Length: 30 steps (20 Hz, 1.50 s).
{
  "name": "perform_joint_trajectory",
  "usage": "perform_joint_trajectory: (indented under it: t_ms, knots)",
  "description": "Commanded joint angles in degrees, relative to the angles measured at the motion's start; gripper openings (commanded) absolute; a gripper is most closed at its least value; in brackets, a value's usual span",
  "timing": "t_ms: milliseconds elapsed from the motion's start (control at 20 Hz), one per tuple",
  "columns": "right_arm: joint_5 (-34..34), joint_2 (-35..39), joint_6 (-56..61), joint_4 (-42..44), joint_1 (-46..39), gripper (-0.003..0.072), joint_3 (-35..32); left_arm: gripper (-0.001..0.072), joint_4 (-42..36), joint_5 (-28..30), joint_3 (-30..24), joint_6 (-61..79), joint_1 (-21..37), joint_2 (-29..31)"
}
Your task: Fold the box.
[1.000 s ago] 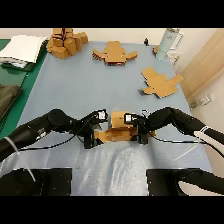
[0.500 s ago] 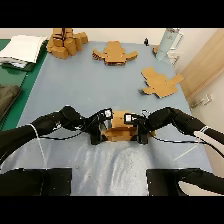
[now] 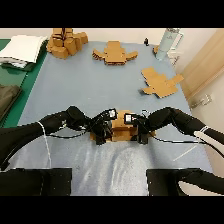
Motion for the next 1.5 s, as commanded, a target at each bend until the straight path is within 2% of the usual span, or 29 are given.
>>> perform_joint_trajectory:
  t_ms: [0,450,500,550,600,850,900,1000,1150,1300,1450]
  knots:
    - [0.0,0.0,0.0,0.0,0.0,0.0512,0.0,0.0203,-0.6,0.5,0.5,0.9,-0.4,-0.5]
    - [0.0,0.0,0.0,0.0,0.0,0.0512,0.0,0.0207,-0.9,0.5,0.5,1.2,-0.4,-0.6]
    - [0.0,0.0,0.0,0.0,0.0,0.0512,0.0,0.0294,-0.9,0.4,0.5,1.2,-0.4,-0.6]
    - [0.0,0.0,0.0,0.0,0.0,0.0512,0.0,0.0465,-0.9,0.3,0.5,1.2,-0.4,-0.6]
    - [0.0,0.0,0.0,0.0,0.0,0.0512,0.0,0.0502,-0.9,0.2,0.5,1.0,-0.4,-0.6]
    - [0.0,0.0,0.0,0.0,0.0,0.0512,0.0,0.0501,-0.9,-0.1,0.5,1.0,-0.4,-0.6]
    - [0.0,0.0,0.0,0.0,0.0,0.0513,0.0,0.0476,-0.8,-0.1,0.5,0.4,-0.4,-0.5]
    - [0.0,0.0,0.0,0.0,0.0,0.0512,0.0,0.0033,2.1,-0.1,0.5,-3.7,-0.3,0.1]
    - [0.0,0.0,0.0,0.0,0.0,0.0512,0.0,0.0012,14.9,-0.6,0.5,-19.5,0.1,4.2]
    - [0.0,0.0,0.0,0.0,0.0,0.0513,0.0,0.0011,30.1,-5.7,0.5,-40.3,2.5,11.9]
    - [0.0,0.0,0.0,0.0,0.0,0.0512,0.0,0.0011,36.6,-9.2,-0.2,-57.9,7.4,21.7]
